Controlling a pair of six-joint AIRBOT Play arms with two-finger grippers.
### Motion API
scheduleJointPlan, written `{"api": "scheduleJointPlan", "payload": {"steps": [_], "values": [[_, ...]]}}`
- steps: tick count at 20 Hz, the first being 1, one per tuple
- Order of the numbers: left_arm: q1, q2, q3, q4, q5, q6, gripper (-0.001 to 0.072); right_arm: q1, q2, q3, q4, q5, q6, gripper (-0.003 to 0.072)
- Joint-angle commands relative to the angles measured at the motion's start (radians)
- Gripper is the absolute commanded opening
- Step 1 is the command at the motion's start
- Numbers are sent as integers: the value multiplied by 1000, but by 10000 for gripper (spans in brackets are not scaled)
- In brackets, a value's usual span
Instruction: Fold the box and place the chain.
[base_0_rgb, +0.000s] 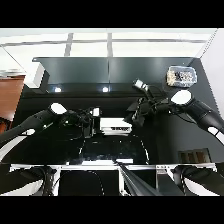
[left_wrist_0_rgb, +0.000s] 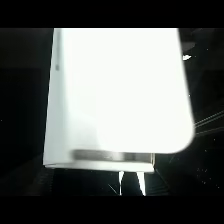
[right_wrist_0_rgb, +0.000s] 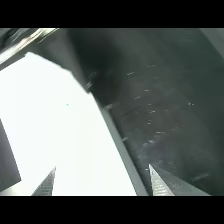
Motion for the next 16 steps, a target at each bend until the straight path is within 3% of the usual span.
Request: {"api": "scheduleJointPlan", "payload": {"steps": [1,6,8,9,16], "values": [[0,0,1,0,0,0,378,57,-2,3,-61,24,-188,666],[0,0,1,0,0,0,379,108,-2,3,-74,-57,-207,657],[0,0,1,0,0,0,378,111,-2,3,-74,-44,-207,496],[0,0,1,0,0,0,378,111,-2,3,-74,-35,-206,481],[0,0,1,0,0,0,379,111,-3,2,-120,6,-197,480]]}}
